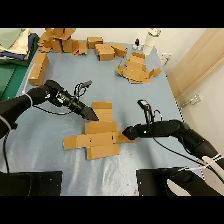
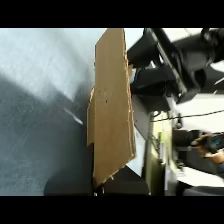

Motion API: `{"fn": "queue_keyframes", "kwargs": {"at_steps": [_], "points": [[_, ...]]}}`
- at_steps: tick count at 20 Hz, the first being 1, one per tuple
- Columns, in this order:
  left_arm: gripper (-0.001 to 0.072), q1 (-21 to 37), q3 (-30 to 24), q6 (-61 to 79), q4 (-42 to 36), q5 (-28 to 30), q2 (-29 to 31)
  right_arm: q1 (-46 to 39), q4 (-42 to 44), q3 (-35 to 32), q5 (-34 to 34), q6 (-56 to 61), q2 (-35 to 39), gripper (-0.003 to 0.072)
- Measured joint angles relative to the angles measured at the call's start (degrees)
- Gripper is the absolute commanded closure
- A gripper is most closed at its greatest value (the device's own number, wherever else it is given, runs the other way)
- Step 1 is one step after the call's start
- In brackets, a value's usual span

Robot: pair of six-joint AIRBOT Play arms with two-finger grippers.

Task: Fold the box.

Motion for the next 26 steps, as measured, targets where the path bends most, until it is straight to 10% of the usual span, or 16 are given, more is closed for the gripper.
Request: {"fn": "queue_keyframes", "kwargs": {"at_steps": [1, 4, 13, 26], "points": [[0.0701, -0.20, -1.05, 2.56, -0.11, 1.31, 1.84, -0.63, -1.09, 1.70, -1.42, 2.12, 0.33, 0.0311], [0.0700, -0.92, -6.40, 12.20, -2.23, 7.89, 7.74, -2.03, -2.12, 6.69, -5.38, 7.43, 1.95, 0.0683], [0.0700, -5.95, -22.47, 44.35, -14.14, 26.16, 17.84, -2.67, 5.46, 10.16, -13.38, 17.88, 6.34, 0.0682], [0.0700, -11.39, -24.92, 55.17, -12.33, 29.00, 19.17, -2.75, 4.63, 5.62, -16.02, 25.20, 3.52, 0.0682]]}}
